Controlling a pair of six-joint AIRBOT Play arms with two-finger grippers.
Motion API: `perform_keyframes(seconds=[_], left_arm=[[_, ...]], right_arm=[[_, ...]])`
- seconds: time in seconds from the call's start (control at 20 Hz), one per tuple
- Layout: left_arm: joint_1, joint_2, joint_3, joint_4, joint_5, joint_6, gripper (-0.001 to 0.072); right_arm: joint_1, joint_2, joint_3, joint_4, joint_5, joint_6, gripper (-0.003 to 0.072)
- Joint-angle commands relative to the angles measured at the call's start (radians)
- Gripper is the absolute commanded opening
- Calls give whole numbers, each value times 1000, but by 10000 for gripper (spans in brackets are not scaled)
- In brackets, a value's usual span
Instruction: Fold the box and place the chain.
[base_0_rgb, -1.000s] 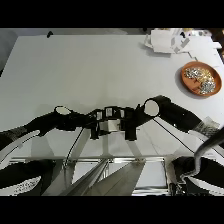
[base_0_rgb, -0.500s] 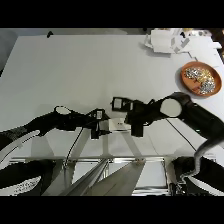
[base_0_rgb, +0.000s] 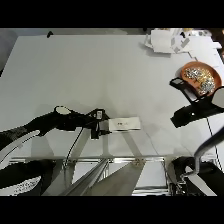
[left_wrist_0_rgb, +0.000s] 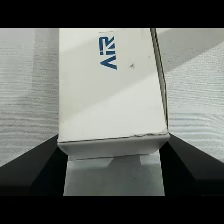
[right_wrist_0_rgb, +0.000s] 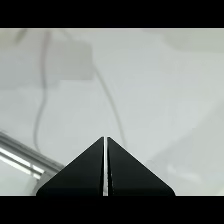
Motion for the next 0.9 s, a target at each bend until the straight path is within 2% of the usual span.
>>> perform_keyframes(seconds=[0.0, 0.85], left_arm=[[0, 0, 1, 0, 0, 0, 109], [0, 0, 1, 0, 0, 0, 109]], right_arm=[[-149, 10, -17, -16, -21, 76, 37], [-164, 10, -17, -21, -27, 76, 37]])
